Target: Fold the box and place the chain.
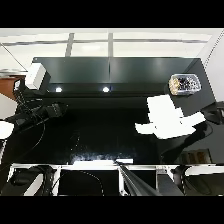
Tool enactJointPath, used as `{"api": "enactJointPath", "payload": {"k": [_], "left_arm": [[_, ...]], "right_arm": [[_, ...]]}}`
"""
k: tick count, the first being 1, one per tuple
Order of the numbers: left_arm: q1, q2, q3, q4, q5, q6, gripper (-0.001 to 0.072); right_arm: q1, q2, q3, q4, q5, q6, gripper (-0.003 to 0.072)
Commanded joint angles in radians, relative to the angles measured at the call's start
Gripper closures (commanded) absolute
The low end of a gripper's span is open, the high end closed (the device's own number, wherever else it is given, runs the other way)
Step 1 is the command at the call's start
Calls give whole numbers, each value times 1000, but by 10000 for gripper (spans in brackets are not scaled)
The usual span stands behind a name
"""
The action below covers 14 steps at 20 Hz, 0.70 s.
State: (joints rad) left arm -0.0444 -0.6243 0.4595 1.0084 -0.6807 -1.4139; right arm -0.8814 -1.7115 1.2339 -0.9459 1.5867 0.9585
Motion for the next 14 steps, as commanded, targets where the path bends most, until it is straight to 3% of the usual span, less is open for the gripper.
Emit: {"api": "enactJointPath", "payload": {"k": [1,4,6,7,8,14], "left_arm": [[0,0,0,5,0,4,4],[0,0,0,4,-1,4,4],[0,0,0,4,-1,4,4],[0,0,0,4,-1,4,4],[0,0,0,4,-1,4,4],[0,0,0,-3,0,4,4]], "right_arm": [[94,-77,33,-45,80,-61,-20],[142,-85,33,-142,83,-54,1],[149,-85,33,-121,84,-55,494],[149,-85,33,-106,87,-55,655],[149,-85,33,-92,105,-63,686],[150,-23,13,68,216,-77,657]]}}
